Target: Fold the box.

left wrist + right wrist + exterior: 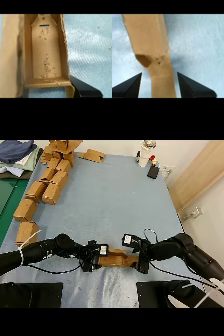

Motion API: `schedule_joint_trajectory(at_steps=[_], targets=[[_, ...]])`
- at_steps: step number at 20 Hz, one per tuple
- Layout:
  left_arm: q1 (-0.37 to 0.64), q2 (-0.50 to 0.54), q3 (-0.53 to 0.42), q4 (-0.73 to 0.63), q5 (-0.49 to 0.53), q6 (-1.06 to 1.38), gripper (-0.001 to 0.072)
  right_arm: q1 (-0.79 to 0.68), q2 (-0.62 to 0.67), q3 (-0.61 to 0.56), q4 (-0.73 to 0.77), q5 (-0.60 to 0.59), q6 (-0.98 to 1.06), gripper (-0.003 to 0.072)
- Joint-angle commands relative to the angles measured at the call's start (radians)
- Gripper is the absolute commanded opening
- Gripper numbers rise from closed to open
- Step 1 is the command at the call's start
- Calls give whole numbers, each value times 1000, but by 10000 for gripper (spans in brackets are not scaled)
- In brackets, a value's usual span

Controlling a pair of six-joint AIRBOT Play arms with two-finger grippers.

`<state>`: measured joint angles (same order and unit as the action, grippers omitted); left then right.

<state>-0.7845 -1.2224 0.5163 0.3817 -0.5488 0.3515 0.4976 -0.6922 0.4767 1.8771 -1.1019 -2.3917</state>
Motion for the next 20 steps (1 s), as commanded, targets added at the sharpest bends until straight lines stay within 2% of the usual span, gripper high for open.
schedule_joint_trajectory(at_steps=[1, 4, 7, 11, 12, 13, 17, 20], targets=[[1, 0, 0, 0, 0, 0, 512, 1, 104, 12, 127, -61, 233, 706], [1, 0, 0, 0, 0, 0, 512, 3, 143, 12, 301, -77, 494, 696], [0, 0, 0, 0, 0, 0, 512, 3, 151, 11, 319, -63, 712, 696], [1, 0, 0, 0, 0, 0, 512, 3, 148, 10, 319, 16, 880, 691], [0, 0, 0, 0, 0, 0, 512, 3, 148, 10, 323, 37, 946, 487], [1, 0, 0, 0, 0, 0, 512, 3, 143, 10, 339, 61, 1013, -2], [0, 0, 0, 0, 0, 0, 512, 3, 102, 12, 420, 249, 1038, 5], [1, 0, 0, 0, 0, 0, 512, 3, 13, 12, 417, 388, 1018, 5]])
